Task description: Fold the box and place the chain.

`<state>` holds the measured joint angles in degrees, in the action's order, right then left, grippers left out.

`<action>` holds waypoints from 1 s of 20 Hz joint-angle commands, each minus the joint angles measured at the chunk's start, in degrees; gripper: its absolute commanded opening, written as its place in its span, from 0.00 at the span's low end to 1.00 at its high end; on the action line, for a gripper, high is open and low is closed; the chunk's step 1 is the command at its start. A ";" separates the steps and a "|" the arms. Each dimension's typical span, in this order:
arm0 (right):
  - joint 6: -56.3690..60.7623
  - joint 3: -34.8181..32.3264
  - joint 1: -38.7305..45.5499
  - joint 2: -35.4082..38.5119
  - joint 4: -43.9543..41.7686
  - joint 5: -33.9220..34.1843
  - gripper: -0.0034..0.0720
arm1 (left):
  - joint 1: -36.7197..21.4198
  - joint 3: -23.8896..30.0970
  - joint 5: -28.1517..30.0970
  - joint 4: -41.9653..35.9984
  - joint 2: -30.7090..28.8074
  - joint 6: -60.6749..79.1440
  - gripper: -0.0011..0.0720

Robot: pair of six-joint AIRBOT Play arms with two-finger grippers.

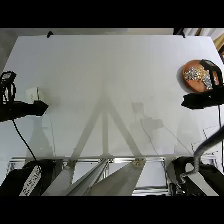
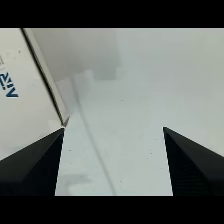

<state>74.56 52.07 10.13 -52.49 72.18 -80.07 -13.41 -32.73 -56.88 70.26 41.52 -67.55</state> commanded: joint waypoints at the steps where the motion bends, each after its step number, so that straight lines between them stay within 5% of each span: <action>1: 0.00 0.07 0.04 -0.02 0.00 -0.02 0.07 | 0.20 -0.02 -1.05 -1.64 -0.22 -0.02 0.97; 20: 0.00 0.07 0.04 -0.02 0.00 -0.02 0.07 | 0.20 -0.02 -0.09 -1.64 -0.22 0.00 0.97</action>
<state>74.56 52.07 10.13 -52.49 72.18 -80.07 -13.23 -32.73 -56.99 68.62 41.34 -67.57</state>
